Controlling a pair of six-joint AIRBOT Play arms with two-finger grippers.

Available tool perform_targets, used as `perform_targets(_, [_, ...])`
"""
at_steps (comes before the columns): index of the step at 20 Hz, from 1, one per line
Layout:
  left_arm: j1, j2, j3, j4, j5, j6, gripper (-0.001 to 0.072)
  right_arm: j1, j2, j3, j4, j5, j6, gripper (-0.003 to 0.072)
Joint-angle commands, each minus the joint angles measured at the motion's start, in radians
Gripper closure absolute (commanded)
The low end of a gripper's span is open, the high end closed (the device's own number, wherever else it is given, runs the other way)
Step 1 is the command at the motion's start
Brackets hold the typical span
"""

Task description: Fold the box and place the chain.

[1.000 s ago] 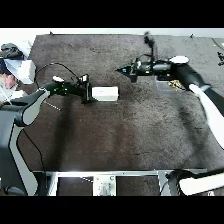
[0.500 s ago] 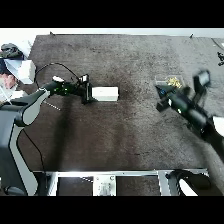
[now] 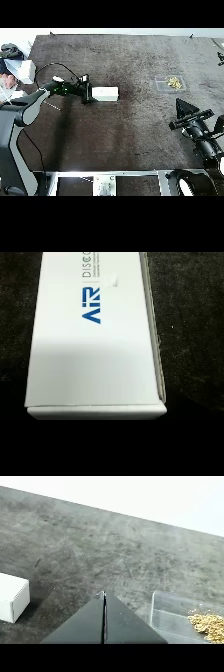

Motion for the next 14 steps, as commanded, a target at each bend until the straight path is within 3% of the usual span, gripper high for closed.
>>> perform_targets(1, [0.0,0.0,0.001,0.0,0.0,0.0,0.0406,0.0,0.032,-0.013,-0.001,-0.014,0.0,0.0706])
perform_targets(5, [0.0,0.0,0.001,0.0,-0.009,0.0,0.0407,0.0,0.032,-0.013,-0.001,-0.014,0.0,0.0706])
perform_targets(6, [0.0,0.0,0.001,-0.003,-0.008,0.0,0.0486,0.0,0.032,-0.013,-0.001,-0.014,0.0,0.0706])
perform_targets(7, [0.0,0.002,0.001,-0.018,-0.018,0.0,0.0701,0.0,0.032,-0.013,-0.001,-0.014,0.0,0.0706])
perform_targets(11, [0.002,0.057,0.009,-0.126,-0.001,-0.006,0.0699,0.0,0.032,-0.013,-0.001,-0.014,0.0,0.0706])
perform_targets(14, [0.034,0.148,0.008,-0.143,0.134,-0.111,0.0699,0.0,0.032,-0.013,-0.001,-0.014,0.0,0.0706])
